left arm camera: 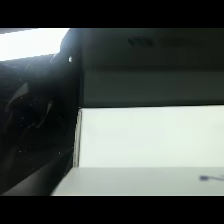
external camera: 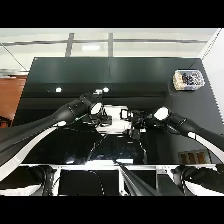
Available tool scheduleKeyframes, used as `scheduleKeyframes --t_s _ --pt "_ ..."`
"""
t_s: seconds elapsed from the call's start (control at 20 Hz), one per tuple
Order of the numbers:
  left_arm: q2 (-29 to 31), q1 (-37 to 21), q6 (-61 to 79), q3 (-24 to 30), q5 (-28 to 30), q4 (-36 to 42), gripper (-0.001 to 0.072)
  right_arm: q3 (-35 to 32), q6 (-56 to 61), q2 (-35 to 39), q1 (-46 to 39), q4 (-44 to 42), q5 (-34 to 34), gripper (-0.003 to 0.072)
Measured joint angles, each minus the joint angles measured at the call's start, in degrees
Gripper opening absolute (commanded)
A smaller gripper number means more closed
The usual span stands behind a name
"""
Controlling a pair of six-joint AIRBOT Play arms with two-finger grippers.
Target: Fold the box and place the chain.
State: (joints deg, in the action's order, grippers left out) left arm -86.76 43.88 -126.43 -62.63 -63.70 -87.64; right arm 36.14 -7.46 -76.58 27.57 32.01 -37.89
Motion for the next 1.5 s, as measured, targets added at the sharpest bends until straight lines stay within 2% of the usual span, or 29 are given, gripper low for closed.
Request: scheduleKeyframes --t_s 0.05,0.1,0.15,0.2,0.3,0.35,0.4,0.65,0.75,0.95,1.25,1.3,1.4,1.45,1.5 --pt "0.0 0.0 0.0 -0.2 -0.2 0.0 0.0344 0.0 0.0 0.0 0.0 0.0 0.0 0.0189" --pt "0.0 0.0 -0.1 -0.4 0.1 -0.2 0.0159 0.0 0.0 0.0 0.0 0.0 0.0 0.0189" --pt "0.0 0.0 -0.2 -0.6 -0.4 -0.5 0.0048 0.0 0.0 0.0 0.0 0.0 0.0 0.0189" --pt "0.0 -0.1 -0.5 -0.7 -0.7 -0.8 0.0025 0.0 0.0 0.0 0.0 0.0 0.0 0.0189" --pt "0.0 -0.1 -0.4 -0.9 -0.4 -0.8 0.0025 0.0 0.0 0.0 0.0 0.0 0.0 0.0190" --pt "0.0 0.0 -0.4 -0.9 -0.4 -0.8 0.0025 0.0 0.0 0.0 0.0 0.0 0.0 0.0254" --pt "0.0 -0.1 -0.3 -1.0 -0.3 -0.8 0.0025 0.0 0.0 0.0 0.0 0.0 0.0 0.0386" --pt "0.1 0.0 -0.7 -1.1 0.3 -0.6 0.0025 -0.1 2.0 1.9 -0.3 2.9 -1.4 0.0387" --pt "0.2 0.0 -1.0 -1.1 0.8 -0.8 0.0025 -0.1 4.7 4.2 -0.9 5.5 -2.4 0.0714" --pt "0.2 0.0 -1.5 -1.1 0.4 -1.5 0.0025 -0.1 8.9 7.6 -1.8 8.2 -3.3 0.0707" --pt "0.2 0.0 -3.2 -1.1 0.5 -1.7 0.0025 -0.1 10.1 8.7 -2.1 13.8 -3.1 0.0705" --pt "0.2 0.0 -3.4 -1.1 0.6 -1.8 0.0026 -0.1 9.4 8.8 -2.1 14.3 -3.1 0.0648" --pt "0.2 0.0 -3.6 -1.1 0.7 -1.9 0.0026 -0.1 7.5 8.5 -2.1 13.8 -2.9 0.0474" --pt "0.2 0.0 -3.7 -1.1 0.8 -1.9 0.0026 -0.1 6.7 8.3 -2.0 13.2 -2.5 0.0468" --pt "0.2 0.0 -3.8 -1.1 0.9 -1.9 0.0026 -0.1 5.9 8.1 -1.9 12.4 -1.9 0.0265"
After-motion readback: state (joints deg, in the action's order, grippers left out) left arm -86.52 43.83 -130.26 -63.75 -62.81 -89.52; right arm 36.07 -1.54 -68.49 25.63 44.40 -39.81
